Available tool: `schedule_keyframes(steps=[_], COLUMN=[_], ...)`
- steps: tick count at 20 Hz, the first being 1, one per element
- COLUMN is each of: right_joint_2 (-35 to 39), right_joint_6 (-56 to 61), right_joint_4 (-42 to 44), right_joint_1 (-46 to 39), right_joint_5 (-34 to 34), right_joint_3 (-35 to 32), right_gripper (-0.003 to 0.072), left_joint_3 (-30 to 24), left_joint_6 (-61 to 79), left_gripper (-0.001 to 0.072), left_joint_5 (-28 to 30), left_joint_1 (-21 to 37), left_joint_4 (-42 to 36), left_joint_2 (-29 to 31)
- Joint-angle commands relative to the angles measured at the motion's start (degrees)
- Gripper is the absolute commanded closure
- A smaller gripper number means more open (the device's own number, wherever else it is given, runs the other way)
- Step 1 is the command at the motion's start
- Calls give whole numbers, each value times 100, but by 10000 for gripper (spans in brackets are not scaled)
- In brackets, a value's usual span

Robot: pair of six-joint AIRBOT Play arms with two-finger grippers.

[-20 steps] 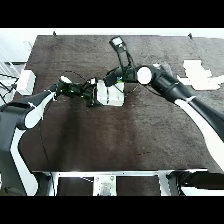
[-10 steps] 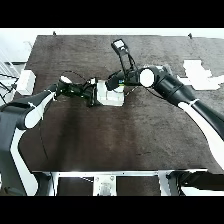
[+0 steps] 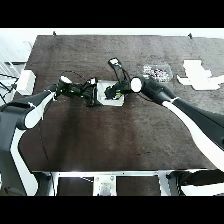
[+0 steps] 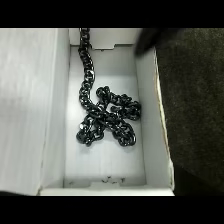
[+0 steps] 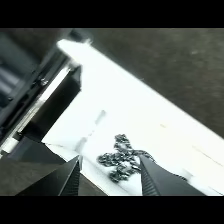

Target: Fold the box and place the chain.

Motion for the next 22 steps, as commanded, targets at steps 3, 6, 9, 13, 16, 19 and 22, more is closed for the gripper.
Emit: schedule_keyframes(steps=[3,6,9,13,16,19,22], right_joint_2=[859,901,529,-319,-1032,-1558,-1818], right_joint_6=[44,411,640,422,337,256,256], right_joint_4=[-741,-761,-317,470,715,942,1163], right_joint_1=[-726,-1762,-2601,-2852,-2756,-2695,-2695], right_joint_5=[402,61,-658,-1226,-1222,-1226,-1204], right_joint_3=[-142,-520,-765,-573,-50,448,791], right_gripper=[241,232,232,232,234,234,320], left_joint_3=[0,0,0,0,0,0,0], left_joint_6=[0,0,0,2,2,0,2], left_gripper=[233,233,233,233,233,233,234], left_joint_5=[0,0,2,2,2,2,0], left_joint_1=[4,2,4,4,4,4,4], left_joint_4=[2,2,0,0,0,0,0], left_joint_2=[2,2,4,2,2,2,4])
